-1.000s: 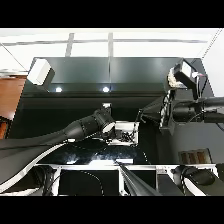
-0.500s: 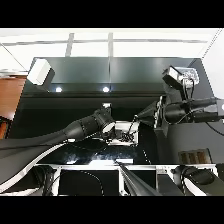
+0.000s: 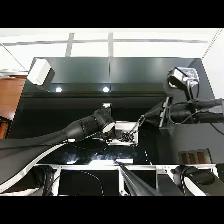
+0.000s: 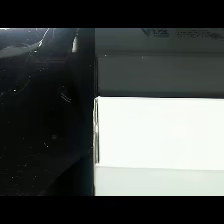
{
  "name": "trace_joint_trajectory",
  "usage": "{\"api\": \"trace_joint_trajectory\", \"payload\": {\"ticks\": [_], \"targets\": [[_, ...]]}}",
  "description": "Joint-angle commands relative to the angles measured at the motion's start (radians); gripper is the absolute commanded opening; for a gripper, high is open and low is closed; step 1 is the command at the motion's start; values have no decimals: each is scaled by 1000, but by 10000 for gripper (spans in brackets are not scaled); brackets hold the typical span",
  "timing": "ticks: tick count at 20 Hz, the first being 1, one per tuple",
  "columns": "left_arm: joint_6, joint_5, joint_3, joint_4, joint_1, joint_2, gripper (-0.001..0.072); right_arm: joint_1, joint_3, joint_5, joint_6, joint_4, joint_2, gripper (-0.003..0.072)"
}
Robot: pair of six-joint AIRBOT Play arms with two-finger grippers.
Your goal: Fold the box and place the chain.
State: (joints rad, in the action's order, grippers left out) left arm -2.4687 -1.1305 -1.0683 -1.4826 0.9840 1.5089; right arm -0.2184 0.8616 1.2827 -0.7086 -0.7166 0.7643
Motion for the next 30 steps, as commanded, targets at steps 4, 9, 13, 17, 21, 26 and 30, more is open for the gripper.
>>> {"api": "trace_joint_trajectory", "payload": {"ticks": [4, 9, 13, 17, 21, 26, 30], "targets": [[1, 0, 0, 0, -1, 0, 33, -4, -7, 67, -35, 113, -19, 64], [0, 0, 0, 0, -1, 0, 33, -99, -7, -70, -35, 118, 14, 65], [0, 0, 0, 0, -1, 0, 33, -48, -7, -66, -74, -42, 18, 70], [0, 0, 0, 0, -1, 0, 33, 106, -58, -11, -95, -209, 18, 77], [0, 0, 0, -1, -1, 0, 33, 105, -325, -131, 132, -19, 19, 79], [0, 0, 0, 0, -1, 0, 33, -14, -541, -416, 442, -7, 19, 712], [0, 0, 0, 0, -1, 0, 33, -50, -558, -492, 657, -60, 32, 712]]}}
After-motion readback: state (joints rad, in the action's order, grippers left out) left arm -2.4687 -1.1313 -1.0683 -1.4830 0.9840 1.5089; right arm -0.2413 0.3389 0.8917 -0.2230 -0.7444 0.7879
